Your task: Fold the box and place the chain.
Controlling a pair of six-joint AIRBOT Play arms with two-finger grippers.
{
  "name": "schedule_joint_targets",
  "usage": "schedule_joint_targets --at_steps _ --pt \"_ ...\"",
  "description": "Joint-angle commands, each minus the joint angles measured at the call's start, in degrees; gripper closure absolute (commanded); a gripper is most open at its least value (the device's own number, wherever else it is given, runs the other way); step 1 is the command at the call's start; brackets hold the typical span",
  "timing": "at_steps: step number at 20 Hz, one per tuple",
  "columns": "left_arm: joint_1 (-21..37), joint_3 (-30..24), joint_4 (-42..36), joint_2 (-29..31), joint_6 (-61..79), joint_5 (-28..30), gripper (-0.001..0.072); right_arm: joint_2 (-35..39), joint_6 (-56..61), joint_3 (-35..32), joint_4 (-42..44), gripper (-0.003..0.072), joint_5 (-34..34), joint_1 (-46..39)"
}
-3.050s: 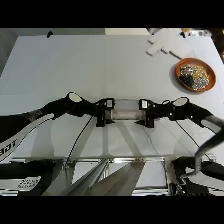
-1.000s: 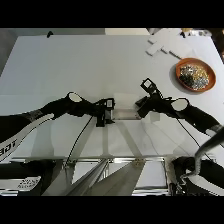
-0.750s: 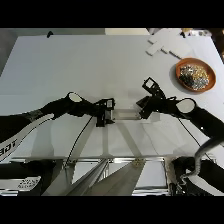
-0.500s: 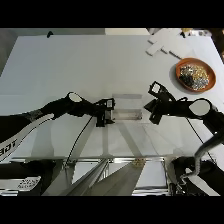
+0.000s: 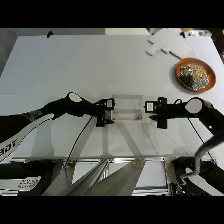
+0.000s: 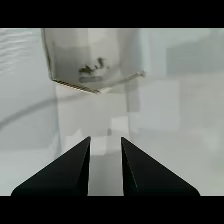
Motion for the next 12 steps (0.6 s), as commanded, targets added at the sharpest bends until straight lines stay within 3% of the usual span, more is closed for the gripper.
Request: schedule_joint_targets --at_steps 1,12 --pt "0.0 0.0 0.0 0.0 0.0 0.0 0.0677 -2.9 -11.8 0.0 7.8 0.0496 0.4 0.0" --pt "0.0 0.0 0.0 0.0 0.0 0.0 0.0677 -4.1 -15.1 0.0 12.8 0.0496 -0.5 2.3"
